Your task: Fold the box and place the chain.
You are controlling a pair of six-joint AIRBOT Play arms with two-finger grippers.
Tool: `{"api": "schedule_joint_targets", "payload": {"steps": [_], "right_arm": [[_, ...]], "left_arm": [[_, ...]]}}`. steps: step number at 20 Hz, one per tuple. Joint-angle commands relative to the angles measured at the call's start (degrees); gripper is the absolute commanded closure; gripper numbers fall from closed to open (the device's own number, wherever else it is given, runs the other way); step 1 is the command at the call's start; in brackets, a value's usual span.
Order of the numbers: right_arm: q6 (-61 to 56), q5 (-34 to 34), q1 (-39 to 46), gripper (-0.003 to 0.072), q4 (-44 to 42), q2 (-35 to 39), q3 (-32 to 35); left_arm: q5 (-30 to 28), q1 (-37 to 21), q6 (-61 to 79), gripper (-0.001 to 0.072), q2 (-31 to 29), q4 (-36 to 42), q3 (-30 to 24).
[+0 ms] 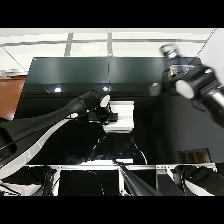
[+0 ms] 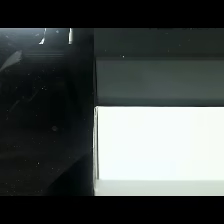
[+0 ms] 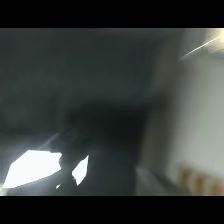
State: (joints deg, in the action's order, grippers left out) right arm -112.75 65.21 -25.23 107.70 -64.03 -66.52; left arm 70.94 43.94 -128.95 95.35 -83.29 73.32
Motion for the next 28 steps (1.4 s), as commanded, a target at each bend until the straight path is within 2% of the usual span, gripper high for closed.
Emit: {"api": "schedule_joint_targets", "payload": {"steps": [1, 3, 5, 6, 8, 11, 12, 13, 19, 28], "right_arm": [[0.55, -9.88, 13.66, -0.0028, 2.73, -2.82, -0.24], [1.53, -16.57, 23.1, -0.0027, -9.29, -9.11, -0.59], [1.81, -21.49, 29.62, -0.0027, -19.98, -15.78, -3.85], [1.79, -21.18, 31.76, -0.0027, -22.1, -19.89, -7.37], [0.39, -16.22, 34.64, -0.0026, -24.55, -28.33, -16.15], [-4.13, -8.74, 39.12, -0.0025, -37.27, -38.64, -26.58], [-5.62, -7.5, 40.26, 0.0037, -41.33, -41.0, -28.48], [-7.37, -7.26, 41.11, 0.0144, -44.22, -42.49, -29.42], [-8.81, -14.6, 41.66, 0.0151, -49.29, -44.04, -29.59], [-8.74, -15.28, 41.48, 0.0153, -49.44, -44.81, -29.64]], "left_arm": [[0.02, -0.02, 0.0, 0.0682, -0.04, 0.0, 0.04], [0.13, -0.02, 0.0, 0.0682, -0.04, 0.0, 0.04], [0.09, -0.02, 0.0, 0.0682, -0.04, 0.02, 0.04], [0.07, -0.02, 0.0, 0.0682, -0.04, 0.0, 0.04], [0.07, -0.02, 0.0, 0.0682, -0.04, -0.02, 0.04], [0.04, -0.02, 0.0, 0.0682, -0.04, -0.02, 0.04], [0.07, -0.02, 0.0, 0.0682, -0.04, 0.0, 0.04], [0.13, -0.02, 0.0, 0.0682, -0.04, 0.0, 0.04], [0.17, -0.02, 0.0, 0.0682, -0.04, 0.0, 0.04], [0.17, -0.02, 0.0, 0.0682, -0.04, 0.02, 0.04]]}}
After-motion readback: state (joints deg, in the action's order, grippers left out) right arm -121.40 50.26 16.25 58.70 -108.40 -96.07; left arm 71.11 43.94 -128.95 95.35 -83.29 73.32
